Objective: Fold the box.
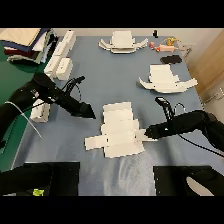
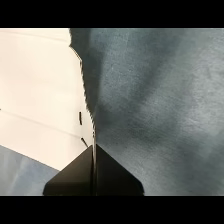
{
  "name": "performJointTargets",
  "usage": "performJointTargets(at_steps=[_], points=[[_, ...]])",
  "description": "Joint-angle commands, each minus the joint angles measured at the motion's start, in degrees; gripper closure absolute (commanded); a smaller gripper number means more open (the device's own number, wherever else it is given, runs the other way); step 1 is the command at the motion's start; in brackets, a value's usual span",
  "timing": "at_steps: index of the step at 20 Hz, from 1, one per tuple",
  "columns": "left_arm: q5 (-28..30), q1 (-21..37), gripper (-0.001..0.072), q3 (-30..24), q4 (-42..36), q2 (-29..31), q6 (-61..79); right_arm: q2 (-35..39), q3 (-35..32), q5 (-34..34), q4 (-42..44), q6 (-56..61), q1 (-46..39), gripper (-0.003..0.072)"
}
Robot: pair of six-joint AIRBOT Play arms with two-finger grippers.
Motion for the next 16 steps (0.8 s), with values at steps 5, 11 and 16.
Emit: performJointTargets(at_steps=[5,11,16], points=[[3.1,-2.1,0.0112,3.7,-12.8,-14.8,14.8,1.0,-0.9,2.3,0.6,0.0,0.2,0.0683],[0.6,-7.3,0.0129,13.3,-13.5,-23.6,17.1,1.0,-0.9,1.6,0.7,0.0,0.2,0.0684],[-6.4,-8.7,0.0589,15.2,-13.2,-26.0,19.8,1.0,-0.9,1.6,0.7,0.0,0.2,0.0684]])
